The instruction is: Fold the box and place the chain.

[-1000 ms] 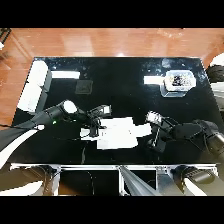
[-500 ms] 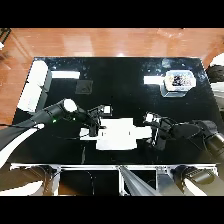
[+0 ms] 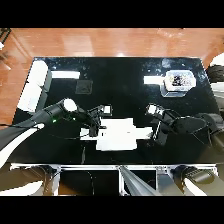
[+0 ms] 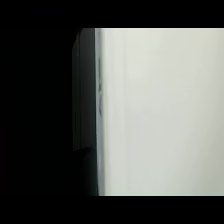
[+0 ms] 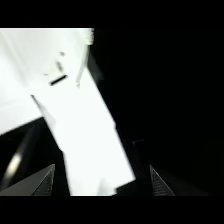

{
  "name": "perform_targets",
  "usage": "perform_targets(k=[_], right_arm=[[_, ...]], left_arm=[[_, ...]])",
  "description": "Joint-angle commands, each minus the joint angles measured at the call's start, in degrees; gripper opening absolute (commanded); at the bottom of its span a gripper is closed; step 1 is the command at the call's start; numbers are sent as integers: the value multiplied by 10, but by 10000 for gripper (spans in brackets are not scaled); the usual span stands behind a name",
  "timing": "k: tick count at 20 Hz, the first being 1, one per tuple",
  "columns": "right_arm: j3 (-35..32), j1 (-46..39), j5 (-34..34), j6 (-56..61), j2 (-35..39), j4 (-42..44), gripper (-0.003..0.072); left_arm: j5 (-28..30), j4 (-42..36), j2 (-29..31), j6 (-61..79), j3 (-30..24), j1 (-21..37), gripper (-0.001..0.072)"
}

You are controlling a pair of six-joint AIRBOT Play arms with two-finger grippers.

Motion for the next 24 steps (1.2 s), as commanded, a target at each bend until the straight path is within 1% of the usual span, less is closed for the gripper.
perform_targets(k=[1,4,6,9,11,14,17,24], right_arm=[[-30,5,-2,-3,0,32,683],[-38,5,11,-53,0,71,683],[-38,5,26,-85,-3,80,683],[-38,7,27,-128,-20,108,683],[-38,24,27,-156,-26,112,683],[-40,54,24,-157,-40,107,683],[-41,55,23,-160,-68,91,683],[-41,56,19,-192,-92,106,683]], left_arm=[[-1,0,0,0,0,0,16],[0,0,0,0,0,0,17],[0,0,0,0,0,0,17],[-1,0,0,0,0,0,17],[-1,0,0,0,0,0,17],[0,0,0,0,0,0,16],[-2,0,0,0,0,0,16],[-2,0,0,0,0,0,17]])
